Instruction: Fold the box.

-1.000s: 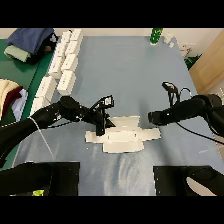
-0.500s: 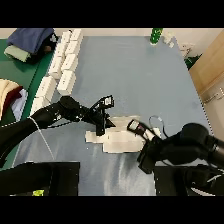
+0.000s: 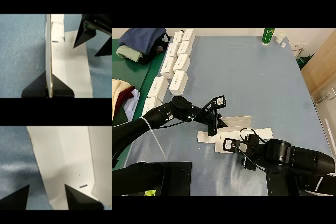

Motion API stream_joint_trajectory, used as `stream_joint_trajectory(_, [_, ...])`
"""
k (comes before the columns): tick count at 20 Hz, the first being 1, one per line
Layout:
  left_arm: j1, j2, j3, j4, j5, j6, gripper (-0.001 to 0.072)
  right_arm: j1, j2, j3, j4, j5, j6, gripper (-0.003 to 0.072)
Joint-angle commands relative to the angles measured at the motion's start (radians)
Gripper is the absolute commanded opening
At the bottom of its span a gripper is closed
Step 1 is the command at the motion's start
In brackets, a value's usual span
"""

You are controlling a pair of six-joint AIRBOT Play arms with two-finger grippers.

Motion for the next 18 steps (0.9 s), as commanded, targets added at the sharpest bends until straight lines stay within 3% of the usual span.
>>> stream_joint_trajectory(1, [0.0,0.0,0.001,0.0,0.0,0.0,0.0014,0.009,-0.035,0.005,-0.129,0.04,0.098,0.0665])
stream_joint_trajectory(6, [0.0,0.0,0.001,0.0,0.0,0.0,0.0014,0.009,0.023,0.035,-0.337,0.003,0.386,0.0662])
stream_joint_trajectory(14, [0.0,0.0,0.001,0.0,0.0,0.0,0.0014,0.009,0.076,0.06,-0.328,-0.111,0.557,0.0664])
stream_joint_trajectory(16, [0.0,0.0,0.001,0.0,0.0,0.0,0.0014,0.009,0.076,0.06,-0.336,-0.137,0.557,0.072])
stream_joint_trajectory(18, [0.0,0.0,0.001,0.0,0.0,0.0,0.0014,0.009,0.076,0.06,-0.343,-0.165,0.555,0.072])
